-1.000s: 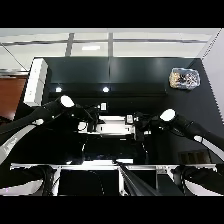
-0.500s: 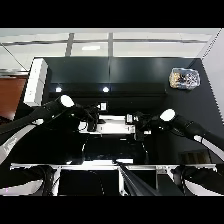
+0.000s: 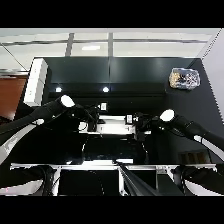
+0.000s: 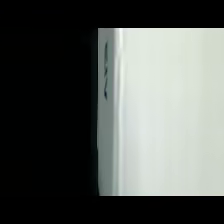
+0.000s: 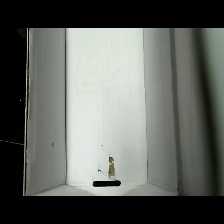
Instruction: Fold the box and place the chain.
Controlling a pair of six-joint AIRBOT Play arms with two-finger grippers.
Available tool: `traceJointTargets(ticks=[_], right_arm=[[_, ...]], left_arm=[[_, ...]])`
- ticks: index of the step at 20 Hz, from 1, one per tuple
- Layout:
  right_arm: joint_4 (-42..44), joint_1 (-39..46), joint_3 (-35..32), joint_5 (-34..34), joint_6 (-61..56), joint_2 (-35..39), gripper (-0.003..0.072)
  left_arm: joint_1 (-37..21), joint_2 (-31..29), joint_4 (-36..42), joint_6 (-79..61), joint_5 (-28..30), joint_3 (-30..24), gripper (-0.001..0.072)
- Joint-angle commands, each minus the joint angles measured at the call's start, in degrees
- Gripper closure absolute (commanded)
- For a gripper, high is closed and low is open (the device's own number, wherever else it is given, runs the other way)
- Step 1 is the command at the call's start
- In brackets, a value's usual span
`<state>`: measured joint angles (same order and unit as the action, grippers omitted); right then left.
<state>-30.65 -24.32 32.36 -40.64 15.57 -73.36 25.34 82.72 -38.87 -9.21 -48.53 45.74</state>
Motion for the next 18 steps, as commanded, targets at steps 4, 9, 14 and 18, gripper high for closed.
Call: traceJointTargets(ticks=[4,9,14,18], right_arm=[[0.15,0.02,0.04,1.01,-0.85,-0.04,-0.002],[0.13,0.02,0.04,1.01,-0.83,-0.04,-0.002],[0.09,0.02,0.04,1.01,-0.83,-0.07,-0.002],[0.09,0.02,0.04,1.01,-0.81,-0.04,-0.0018]], left_arm=[[-0.02,0.17,-1.62,-0.02,-0.02,0.0,0.0684],[-0.02,0.31,-1.55,0.0,-0.2,0.0,0.0684],[-0.02,0.35,-1.53,0.0,-0.17,0.0,0.0684],[-0.02,0.35,-1.11,0.0,-0.2,0.0,0.0684]])
